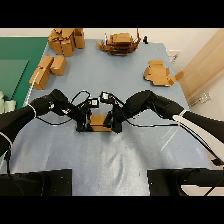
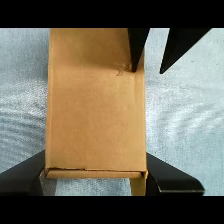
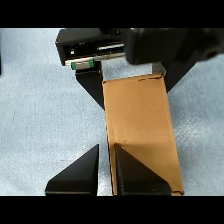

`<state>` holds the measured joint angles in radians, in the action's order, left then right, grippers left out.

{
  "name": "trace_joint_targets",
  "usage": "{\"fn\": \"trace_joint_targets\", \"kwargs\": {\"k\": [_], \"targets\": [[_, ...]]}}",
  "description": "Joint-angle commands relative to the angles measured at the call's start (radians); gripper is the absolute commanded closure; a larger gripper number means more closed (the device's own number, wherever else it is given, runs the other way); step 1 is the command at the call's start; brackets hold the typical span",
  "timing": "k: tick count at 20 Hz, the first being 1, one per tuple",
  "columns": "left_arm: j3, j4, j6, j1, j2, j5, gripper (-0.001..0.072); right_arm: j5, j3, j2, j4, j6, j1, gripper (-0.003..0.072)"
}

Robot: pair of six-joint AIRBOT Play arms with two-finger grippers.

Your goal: Fold the box.

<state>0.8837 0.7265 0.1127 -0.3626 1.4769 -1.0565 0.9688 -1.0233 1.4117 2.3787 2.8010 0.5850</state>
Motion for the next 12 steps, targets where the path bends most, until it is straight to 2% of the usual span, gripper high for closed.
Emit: {"fn": "trace_joint_targets", "kwargs": {"k": [1,12], "targets": [[0.000,-0.001,-0.002,0.001,0.000,0.008,0.0360,0.014,0.008,0.013,-0.018,-0.004,0.001,0.0534],[0.000,-0.001,-0.001,0.001,0.000,0.008,0.0360,-0.029,-0.008,-0.023,-0.021,0.001,0.001,0.0528]]}}
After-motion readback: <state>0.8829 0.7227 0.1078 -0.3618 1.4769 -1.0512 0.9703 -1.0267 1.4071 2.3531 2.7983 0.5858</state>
